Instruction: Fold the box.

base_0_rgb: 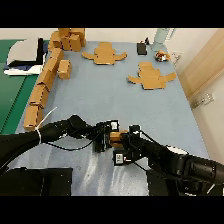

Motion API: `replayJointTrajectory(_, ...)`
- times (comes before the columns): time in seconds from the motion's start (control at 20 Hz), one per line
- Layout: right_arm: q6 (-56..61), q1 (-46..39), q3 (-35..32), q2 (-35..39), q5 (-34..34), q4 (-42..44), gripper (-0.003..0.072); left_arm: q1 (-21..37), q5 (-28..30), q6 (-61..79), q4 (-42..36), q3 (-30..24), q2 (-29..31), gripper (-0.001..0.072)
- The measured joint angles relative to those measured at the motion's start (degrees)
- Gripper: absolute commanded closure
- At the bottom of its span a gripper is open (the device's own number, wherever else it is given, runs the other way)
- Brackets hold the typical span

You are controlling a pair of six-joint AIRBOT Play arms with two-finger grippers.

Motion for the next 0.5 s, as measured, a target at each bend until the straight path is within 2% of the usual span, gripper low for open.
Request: replayJointTrajectory(0.5, 0.0, 0.02, -0.04, -0.13, 0.04, 2.54, 0.0471, 0.0, 0.02, 0.0, 0.0, 0.0, 0.0, 0.0281)
